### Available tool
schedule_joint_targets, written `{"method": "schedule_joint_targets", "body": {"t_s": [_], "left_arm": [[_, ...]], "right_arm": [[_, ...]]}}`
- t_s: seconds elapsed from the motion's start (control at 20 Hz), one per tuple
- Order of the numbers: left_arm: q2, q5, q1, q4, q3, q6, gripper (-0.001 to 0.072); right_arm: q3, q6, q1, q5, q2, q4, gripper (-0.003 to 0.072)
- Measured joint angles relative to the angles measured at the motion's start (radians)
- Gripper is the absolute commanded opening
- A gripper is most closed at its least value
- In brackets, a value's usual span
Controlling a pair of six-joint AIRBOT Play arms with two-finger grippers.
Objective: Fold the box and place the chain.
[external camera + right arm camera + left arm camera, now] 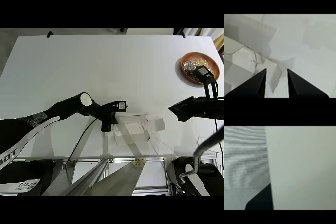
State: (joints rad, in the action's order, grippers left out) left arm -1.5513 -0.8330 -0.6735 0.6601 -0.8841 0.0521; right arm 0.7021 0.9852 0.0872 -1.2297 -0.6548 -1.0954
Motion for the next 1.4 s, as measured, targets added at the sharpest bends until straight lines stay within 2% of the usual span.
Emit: {"method": "schedule_joint_targets", "body": {"t_s": [0.45, 0.7, 0.9, 1.4], "left_arm": [[-0.016, -0.006, 0.0, -0.002, -0.002, -0.021, 0.0003], [-0.019, -0.111, 0.026, 0.024, -0.01, -0.079, 0.0002], [-0.019, -0.156, 0.056, 0.052, -0.033, -0.08, 0.0003], [-0.032, -0.139, 0.067, 0.065, -0.049, -0.079, 0.0006]], "right_arm": [[0.0, 0.0, 0.0, 0.004, 0.0, 0.0, 0.0299], [0.0, 0.001, 0.0, 0.004, 0.0, 0.0, 0.0299], [0.0, 0.001, 0.0, 0.004, 0.0, 0.0, 0.0299], [0.0, 0.001, 0.0, 0.006, 0.0, 0.0, 0.0299]]}}
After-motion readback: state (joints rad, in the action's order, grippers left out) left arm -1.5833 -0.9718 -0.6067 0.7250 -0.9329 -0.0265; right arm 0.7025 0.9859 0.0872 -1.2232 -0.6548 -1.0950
